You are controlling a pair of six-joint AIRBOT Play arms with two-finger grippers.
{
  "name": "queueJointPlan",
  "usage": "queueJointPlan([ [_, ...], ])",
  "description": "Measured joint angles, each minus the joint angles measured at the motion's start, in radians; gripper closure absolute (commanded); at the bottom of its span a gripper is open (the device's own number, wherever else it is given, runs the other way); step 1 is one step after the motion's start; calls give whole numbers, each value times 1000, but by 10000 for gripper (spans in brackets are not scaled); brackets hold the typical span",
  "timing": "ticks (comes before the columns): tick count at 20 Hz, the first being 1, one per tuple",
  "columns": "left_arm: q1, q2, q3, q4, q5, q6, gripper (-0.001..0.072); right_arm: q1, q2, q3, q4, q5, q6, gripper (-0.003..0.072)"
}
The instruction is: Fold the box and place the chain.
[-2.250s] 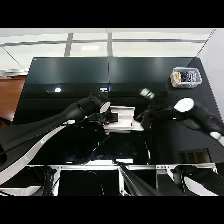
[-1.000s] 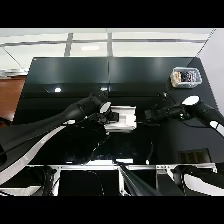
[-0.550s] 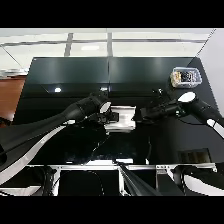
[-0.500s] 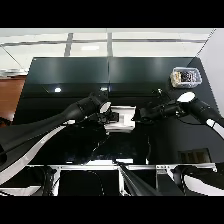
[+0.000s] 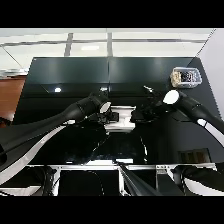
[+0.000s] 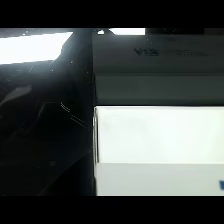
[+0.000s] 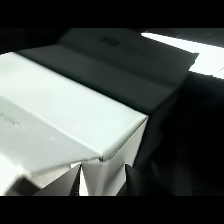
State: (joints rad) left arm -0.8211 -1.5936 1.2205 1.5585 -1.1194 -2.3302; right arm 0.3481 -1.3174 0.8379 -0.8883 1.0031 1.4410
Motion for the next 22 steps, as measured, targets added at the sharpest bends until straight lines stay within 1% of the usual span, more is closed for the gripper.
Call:
queueJointPlan([
  [4,0,0,0,0,0,0,680,124,-37,98,-221,2,240,383],
  [8,0,0,0,0,0,0,680,219,-91,179,-423,63,466,383],
  [11,0,0,0,0,0,0,680,248,-114,201,-496,85,589,383],
  [15,0,0,0,0,0,0,680,261,-146,211,-528,108,682,393],
  [16,0,0,0,0,0,-1,680,263,-153,211,-530,113,692,634],
  [17,0,0,0,0,0,0,681,267,-157,213,-529,113,701,670],
  [20,0,0,0,0,0,-2,680,276,-163,214,-530,116,713,669],
  [21,0,0,0,0,0,-2,680,278,-164,214,-529,116,714,654],
  [22,0,0,0,0,0,-2,680,279,-166,215,-529,116,715,512],
])
